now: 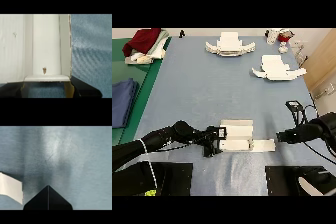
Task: Fold the box.
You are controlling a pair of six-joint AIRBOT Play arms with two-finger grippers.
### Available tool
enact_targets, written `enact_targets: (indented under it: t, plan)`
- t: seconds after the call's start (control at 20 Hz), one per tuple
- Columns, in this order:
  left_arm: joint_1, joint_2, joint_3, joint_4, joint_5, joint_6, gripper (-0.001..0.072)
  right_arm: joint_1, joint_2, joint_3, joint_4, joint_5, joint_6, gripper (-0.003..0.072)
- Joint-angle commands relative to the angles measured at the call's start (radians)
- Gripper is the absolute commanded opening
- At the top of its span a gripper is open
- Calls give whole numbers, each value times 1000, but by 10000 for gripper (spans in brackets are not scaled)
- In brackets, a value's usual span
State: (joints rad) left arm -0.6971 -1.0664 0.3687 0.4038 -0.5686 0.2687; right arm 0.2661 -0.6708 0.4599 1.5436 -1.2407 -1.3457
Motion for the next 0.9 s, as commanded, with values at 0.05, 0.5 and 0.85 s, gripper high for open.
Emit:
enact_targets:
  t: [0.05, 0.5, 0.85]
  plan:
    - [0, 0, 0, 0, 0, 0, 528, -245, -175, -40, 447, 15, -222, 3]
    - [0, 0, 0, 0, 0, 0, 528, -270, -225, -47, 626, 3, -306, 2]
    - [0, 0, 0, 0, 0, 0, 528, -213, -225, -102, 671, 26, -339, 4]
